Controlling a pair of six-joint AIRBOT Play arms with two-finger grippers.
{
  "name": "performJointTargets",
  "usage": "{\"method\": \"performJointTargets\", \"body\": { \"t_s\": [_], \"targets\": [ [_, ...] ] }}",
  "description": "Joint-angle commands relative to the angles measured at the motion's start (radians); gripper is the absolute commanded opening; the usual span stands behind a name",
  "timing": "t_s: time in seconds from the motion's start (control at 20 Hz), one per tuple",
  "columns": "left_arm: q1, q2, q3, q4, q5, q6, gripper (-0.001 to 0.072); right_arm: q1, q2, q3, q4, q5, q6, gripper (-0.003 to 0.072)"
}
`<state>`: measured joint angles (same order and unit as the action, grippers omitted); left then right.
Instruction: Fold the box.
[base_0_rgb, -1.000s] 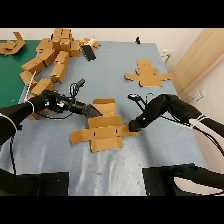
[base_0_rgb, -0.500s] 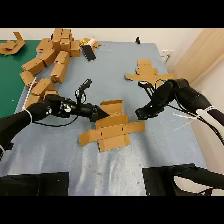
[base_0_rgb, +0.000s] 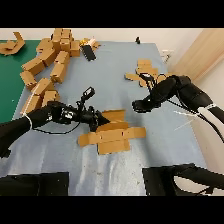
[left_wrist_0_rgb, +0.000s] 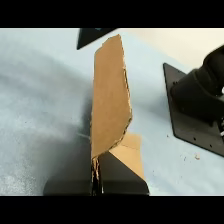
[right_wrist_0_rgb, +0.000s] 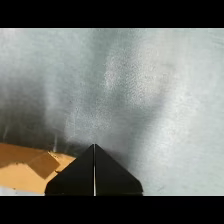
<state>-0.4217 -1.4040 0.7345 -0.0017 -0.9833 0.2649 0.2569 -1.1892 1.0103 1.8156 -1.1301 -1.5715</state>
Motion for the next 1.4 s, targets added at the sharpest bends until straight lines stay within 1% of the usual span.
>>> {"method": "performJointTargets", "body": {
  "t_s": [0.0,0.25,0.4,0.55,0.75,1.0,1.25,1.3,1.35],
  "targets": [
    [-0.030,0.021,-0.009,0.010,0.033,0.111,0.0014,0.000,-0.001,0.001,0.014,0.043,0.013,0.0001],
    [-0.046,0.030,-0.016,-0.031,0.068,0.169,0.0014,0.000,-0.002,0.001,0.014,0.063,0.028,0.0001],
    [-0.045,0.031,-0.048,-0.036,0.096,0.169,0.0015,0.000,-0.002,0.001,0.013,0.077,0.027,0.0001],
    [-0.047,0.033,-0.072,-0.051,0.073,0.170,0.0015,0.000,-0.002,0.000,0.013,0.085,0.027,0.0001],
    [-0.047,0.050,-0.077,-0.052,0.029,0.169,0.0015,0.000,-0.002,0.000,0.013,0.109,0.028,0.0001],
    [-0.071,0.050,-0.119,-0.074,0.033,0.196,0.0015,0.000,-0.002,0.000,0.013,0.125,0.028,0.0001],
    [-0.084,0.068,-0.112,-0.082,0.042,0.286,0.0015,0.000,-0.002,0.000,0.012,0.129,0.027,0.0001],
    [-0.085,0.079,-0.112,-0.093,0.048,0.328,0.0015,0.000,-0.002,0.000,0.010,0.130,0.027,0.0001],
    [-0.086,0.090,-0.112,-0.129,0.089,0.349,0.0015,0.000,-0.002,0.000,0.008,0.131,0.027,0.0001]
  ]
}}
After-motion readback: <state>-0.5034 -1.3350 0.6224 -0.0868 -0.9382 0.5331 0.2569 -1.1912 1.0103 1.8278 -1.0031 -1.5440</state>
